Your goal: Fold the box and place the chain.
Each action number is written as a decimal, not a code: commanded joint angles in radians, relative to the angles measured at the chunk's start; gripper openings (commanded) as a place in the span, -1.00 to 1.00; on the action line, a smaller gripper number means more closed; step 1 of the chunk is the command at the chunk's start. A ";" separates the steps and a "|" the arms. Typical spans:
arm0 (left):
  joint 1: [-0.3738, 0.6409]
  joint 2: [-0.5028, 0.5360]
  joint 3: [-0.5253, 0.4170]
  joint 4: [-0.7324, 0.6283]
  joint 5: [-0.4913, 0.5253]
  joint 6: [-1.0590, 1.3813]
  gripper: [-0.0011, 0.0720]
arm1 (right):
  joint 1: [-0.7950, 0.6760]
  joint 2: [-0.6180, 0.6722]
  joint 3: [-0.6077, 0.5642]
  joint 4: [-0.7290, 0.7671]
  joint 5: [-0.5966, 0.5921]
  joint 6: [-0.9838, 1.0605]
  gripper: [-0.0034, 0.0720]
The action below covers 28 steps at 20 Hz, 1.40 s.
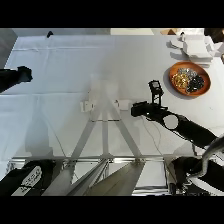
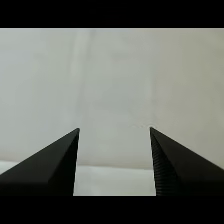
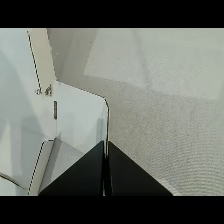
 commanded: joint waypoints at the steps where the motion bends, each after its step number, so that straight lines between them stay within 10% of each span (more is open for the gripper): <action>1: -0.081 -0.027 0.001 -0.024 -0.067 0.056 0.21 | 0.001 0.000 -0.001 0.000 0.000 0.000 -0.89; 7: -0.295 -0.181 0.085 -0.012 -0.116 0.126 -0.11 | 0.001 0.000 -0.001 0.000 -0.001 0.000 -0.89; 17: -0.313 -0.714 0.613 -0.315 -0.560 0.546 0.83 | 0.001 0.000 -0.001 0.000 -0.001 0.000 -0.89; 21: -0.313 -0.882 0.745 -0.414 -0.798 0.619 0.83 | 0.001 0.000 -0.001 0.000 -0.001 0.000 -0.89; 28: -0.323 -0.963 0.755 -0.494 -0.845 0.694 0.82 | 0.001 0.000 -0.001 0.000 -0.001 0.000 -0.89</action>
